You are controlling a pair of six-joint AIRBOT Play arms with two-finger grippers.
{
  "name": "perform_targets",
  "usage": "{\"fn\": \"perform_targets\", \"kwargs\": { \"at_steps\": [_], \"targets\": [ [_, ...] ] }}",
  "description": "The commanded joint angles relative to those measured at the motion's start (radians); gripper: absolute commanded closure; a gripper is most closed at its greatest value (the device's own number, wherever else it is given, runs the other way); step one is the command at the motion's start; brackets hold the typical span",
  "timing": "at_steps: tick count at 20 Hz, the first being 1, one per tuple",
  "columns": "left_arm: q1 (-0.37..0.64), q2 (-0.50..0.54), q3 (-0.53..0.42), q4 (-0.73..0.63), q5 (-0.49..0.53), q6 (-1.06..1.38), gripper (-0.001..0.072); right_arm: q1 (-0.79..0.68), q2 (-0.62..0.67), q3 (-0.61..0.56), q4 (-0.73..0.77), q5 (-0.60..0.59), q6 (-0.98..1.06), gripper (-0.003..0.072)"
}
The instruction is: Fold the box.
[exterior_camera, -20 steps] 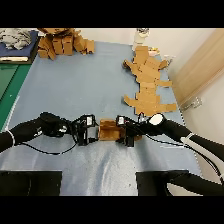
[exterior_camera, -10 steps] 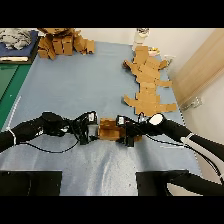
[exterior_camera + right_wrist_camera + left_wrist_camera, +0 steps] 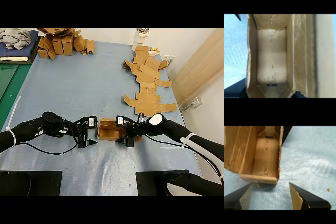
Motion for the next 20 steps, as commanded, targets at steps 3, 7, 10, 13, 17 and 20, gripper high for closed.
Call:
{"fn": "perform_targets", "kwargs": {
  "at_steps": [3,7,10,13,17,20],
  "targets": [
    [0.008,0.001,0.000,0.079,0.103,-0.064,0.0016,0.045,-0.005,0.000,-0.023,-0.020,0.001,0.0093],
    [0.018,0.001,0.000,0.158,0.098,-0.117,0.0016,0.045,-0.005,0.000,-0.019,-0.024,0.001,0.0092],
    [0.018,0.001,0.003,0.154,0.074,-0.116,0.0015,0.045,-0.005,0.000,-0.019,-0.026,0.001,0.0092],
    [0.018,0.000,0.007,0.111,0.027,-0.100,0.0016,0.045,-0.005,0.000,-0.018,-0.027,0.001,0.0092],
    [0.018,-0.002,0.008,0.000,0.025,-0.014,0.0015,0.045,-0.005,0.000,-0.013,-0.026,0.001,0.0092],
    [0.002,-0.005,0.008,0.007,0.016,-0.006,0.0015,0.045,-0.005,0.000,0.001,-0.026,0.001,0.0093]
  ]
}}
